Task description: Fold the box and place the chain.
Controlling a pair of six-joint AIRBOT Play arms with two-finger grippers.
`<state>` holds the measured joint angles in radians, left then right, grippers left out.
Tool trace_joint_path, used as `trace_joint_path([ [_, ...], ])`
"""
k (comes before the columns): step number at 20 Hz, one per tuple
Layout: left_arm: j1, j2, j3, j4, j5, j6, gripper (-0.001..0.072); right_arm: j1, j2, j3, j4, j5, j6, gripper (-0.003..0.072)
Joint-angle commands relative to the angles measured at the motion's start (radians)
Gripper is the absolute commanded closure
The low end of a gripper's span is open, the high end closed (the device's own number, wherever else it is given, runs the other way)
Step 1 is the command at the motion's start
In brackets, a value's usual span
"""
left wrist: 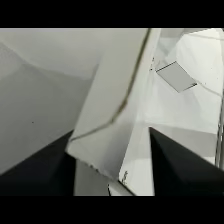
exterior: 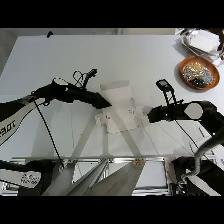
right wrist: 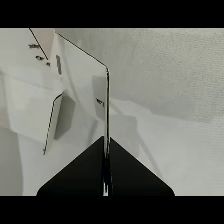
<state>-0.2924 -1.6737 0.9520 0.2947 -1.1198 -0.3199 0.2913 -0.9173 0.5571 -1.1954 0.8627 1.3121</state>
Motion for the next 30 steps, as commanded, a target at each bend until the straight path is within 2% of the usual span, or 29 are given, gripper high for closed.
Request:
trace_joint_path([
  [1, -0.007, -0.010, 0.001, -0.010, 0.016, 0.042, 0.0466, 0.001, 0.001, -0.001, 0.000, 0.002, 0.000, 0.0671],
  [2, -0.007, -0.010, 0.001, -0.009, 0.013, 0.056, 0.0493, 0.001, 0.001, -0.001, 0.000, 0.004, 0.000, 0.0671],
  [5, -0.006, -0.005, 0.001, 0.016, 0.005, 0.090, 0.0694, 0.001, 0.001, -0.001, 0.000, 0.015, 0.000, 0.0671],
  [9, -0.007, 0.026, 0.001, 0.059, -0.033, 0.150, 0.0705, 0.000, 0.001, 0.000, 0.013, 0.028, 0.000, 0.0666],
  [10, -0.007, 0.039, 0.001, 0.060, -0.053, 0.172, 0.0705, 0.000, 0.001, 0.006, 0.015, 0.048, 0.000, 0.0642],
  [11, -0.008, 0.055, 0.001, 0.062, -0.074, 0.192, 0.0705, 0.000, 0.001, 0.018, 0.015, 0.080, 0.000, 0.0578],
  [14, -0.008, 0.121, 0.001, 0.097, -0.150, 0.229, 0.0706, 0.000, 0.010, 0.094, 0.014, 0.237, 0.000, 0.0459],
  [18, -0.067, 0.222, -0.011, 0.222, -0.207, 0.170, 0.0712, 0.000, 0.119, 0.143, -0.010, 0.380, -0.003, 0.0447],
  [21, -0.199, 0.287, -0.049, 0.235, -0.109, 0.245, 0.0711, 0.000, 0.227, 0.143, -0.038, 0.459, -0.003, 0.0447],
  [23, -0.264, 0.280, -0.060, 0.194, -0.013, 0.284, 0.0708, 0.000, 0.289, 0.143, -0.038, 0.491, -0.003, 0.0448],
  [26, -0.275, 0.235, -0.061, 0.097, 0.078, 0.343, 0.0707, 0.000, 0.355, 0.143, -0.026, 0.495, 0.001, 0.0449],
  [30, -0.269, 0.175, -0.062, 0.131, 0.124, 0.349, 0.0708, 0.000, 0.371, 0.143, -0.004, 0.484, 0.000, 0.0449],
])
